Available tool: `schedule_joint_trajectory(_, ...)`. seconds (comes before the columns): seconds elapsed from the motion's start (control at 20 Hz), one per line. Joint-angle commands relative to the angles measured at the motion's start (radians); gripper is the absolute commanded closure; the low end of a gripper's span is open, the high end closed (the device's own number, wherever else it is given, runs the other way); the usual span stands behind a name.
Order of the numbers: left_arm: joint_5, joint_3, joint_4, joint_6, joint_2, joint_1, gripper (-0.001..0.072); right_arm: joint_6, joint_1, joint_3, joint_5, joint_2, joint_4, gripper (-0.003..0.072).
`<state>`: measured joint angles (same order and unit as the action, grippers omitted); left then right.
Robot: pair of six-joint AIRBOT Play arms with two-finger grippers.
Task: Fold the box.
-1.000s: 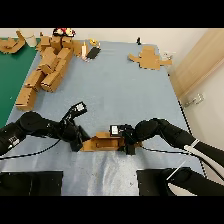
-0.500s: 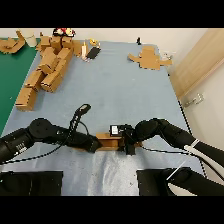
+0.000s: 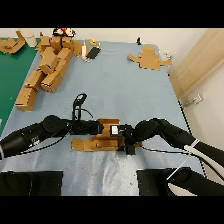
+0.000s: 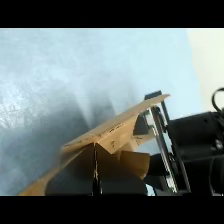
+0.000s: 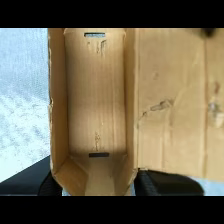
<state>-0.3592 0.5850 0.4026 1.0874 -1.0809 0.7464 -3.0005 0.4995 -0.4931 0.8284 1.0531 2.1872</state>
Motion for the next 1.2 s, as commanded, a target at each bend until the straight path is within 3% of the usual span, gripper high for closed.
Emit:
schedule_joint_trajectory(0.0, -0.036, 0.036, 0.014, 0.002, -0.085, 0.0, 0.07, 0.0, 0.0, 0.0, 0.0, -0.001, 0.0, 0.0155)
schedule_joint_trajectory(0.3, -0.133, 0.067, 0.027, 0.011, -0.196, -0.021, 0.07, 0.0, 0.0, 0.0, 0.0, -0.001, 0.0, 0.0155)
schedule_joint_trajectory(0.7, -0.284, 0.113, 0.073, -0.109, -0.195, -0.093, 0.07, 0.0, 0.0, 0.0, 0.0, -0.001, 0.0, 0.0154)
schedule_joint_trajectory(0.8, -0.335, 0.111, 0.089, -0.221, -0.146, -0.1, 0.07, 0.0, 0.0, 0.0, 0.0, -0.001, 0.0, 0.0155)
schedule_joint_trajectory(0.9, -0.375, 0.105, 0.212, -0.254, -0.047, -0.113, 0.0701, 0.0, 0.0, 0.0, 0.0, -0.001, 0.0, 0.0154)
schedule_joint_trajectory(1.0, -0.389, 0.095, 0.386, -0.254, 0.085, -0.125, 0.0701, 0.0, 0.0, 0.0, 0.0, 0.0, 0.0, 0.0155)
schedule_joint_trajectory(1.15, -0.385, 0.034, 0.49, -0.273, 0.288, -0.161, 0.07, 0.0, 0.0, 0.0, 0.0, -0.001, 0.0, 0.0155)
